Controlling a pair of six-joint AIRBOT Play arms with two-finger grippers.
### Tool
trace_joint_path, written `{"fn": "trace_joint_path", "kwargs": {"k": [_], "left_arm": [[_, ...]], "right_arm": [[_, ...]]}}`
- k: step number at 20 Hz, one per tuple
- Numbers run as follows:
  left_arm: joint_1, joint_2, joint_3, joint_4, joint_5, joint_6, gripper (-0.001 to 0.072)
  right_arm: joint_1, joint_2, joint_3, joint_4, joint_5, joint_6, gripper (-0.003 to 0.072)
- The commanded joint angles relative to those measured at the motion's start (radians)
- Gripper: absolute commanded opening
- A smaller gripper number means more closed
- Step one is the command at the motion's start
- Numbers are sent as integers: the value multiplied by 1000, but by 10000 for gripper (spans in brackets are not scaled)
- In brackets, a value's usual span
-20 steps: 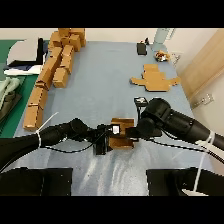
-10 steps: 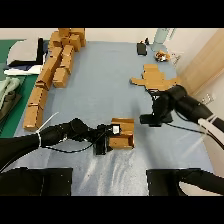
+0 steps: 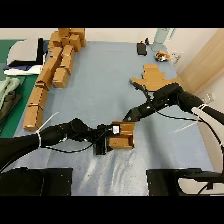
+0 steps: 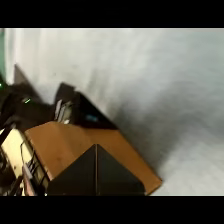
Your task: Fold the box.
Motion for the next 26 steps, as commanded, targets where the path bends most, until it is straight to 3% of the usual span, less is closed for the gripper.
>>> {"fn": "trace_joint_path", "kwargs": {"k": [1,6,18,23,24,26], "left_arm": [[0,0,1,0,0,0,605],[0,0,1,0,0,0,605],[0,0,1,0,0,0,605],[0,0,1,0,0,0,605],[0,0,1,0,0,0,605],[0,0,1,0,0,0,605]], "right_arm": [[66,45,-43,30,-60,-103,3],[190,232,-188,-101,132,-77,2],[580,715,-408,-683,629,167,3],[765,778,-489,-908,721,196,15],[772,768,-500,-915,732,196,80],[772,739,-505,-915,756,194,373]]}}
